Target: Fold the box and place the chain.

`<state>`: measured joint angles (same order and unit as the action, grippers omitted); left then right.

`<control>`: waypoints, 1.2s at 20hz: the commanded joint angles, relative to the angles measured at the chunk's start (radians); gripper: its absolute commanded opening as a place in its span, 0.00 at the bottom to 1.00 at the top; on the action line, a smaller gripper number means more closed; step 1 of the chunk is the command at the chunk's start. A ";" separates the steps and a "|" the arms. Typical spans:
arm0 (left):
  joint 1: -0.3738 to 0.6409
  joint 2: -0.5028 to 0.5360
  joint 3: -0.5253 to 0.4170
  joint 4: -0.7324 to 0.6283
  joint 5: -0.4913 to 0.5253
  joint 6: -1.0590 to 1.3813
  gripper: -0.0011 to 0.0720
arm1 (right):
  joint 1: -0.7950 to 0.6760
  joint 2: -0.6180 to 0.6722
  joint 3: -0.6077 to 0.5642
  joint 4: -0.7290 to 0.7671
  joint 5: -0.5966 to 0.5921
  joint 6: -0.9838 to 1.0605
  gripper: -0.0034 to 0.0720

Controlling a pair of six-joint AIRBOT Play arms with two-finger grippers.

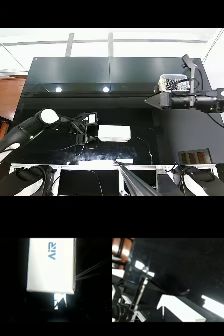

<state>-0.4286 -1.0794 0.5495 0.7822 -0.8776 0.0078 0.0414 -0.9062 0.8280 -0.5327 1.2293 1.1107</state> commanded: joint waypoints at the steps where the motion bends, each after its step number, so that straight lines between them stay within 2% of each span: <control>1: -0.006 0.124 0.014 0.071 -0.015 -0.120 1.00 | -0.042 0.021 0.004 0.000 0.031 0.001 0.09; 3: -0.024 0.167 0.046 0.040 -0.039 -0.121 1.00 | -0.042 0.021 0.004 0.000 0.022 0.001 0.08; 5: -0.053 0.158 0.079 0.011 -0.031 -0.121 1.00 | -0.042 0.021 0.004 -0.001 0.016 0.001 0.09; 11: -0.201 -0.027 0.118 -0.089 0.146 -0.121 1.00 | -0.042 0.021 0.003 -0.004 0.018 0.001 0.08; 14: -0.253 -0.083 0.130 -0.123 0.171 -0.121 1.00 | -0.042 0.021 0.003 -0.005 0.026 0.001 0.09; 24: -0.270 -0.133 0.131 -0.121 0.186 -0.121 1.00 | -0.042 0.021 0.003 -0.027 0.026 0.000 0.09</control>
<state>-0.6952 -1.1904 0.6796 0.6617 -0.6956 -0.1131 -0.0002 -0.8864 0.8307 -0.5568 1.2541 1.1110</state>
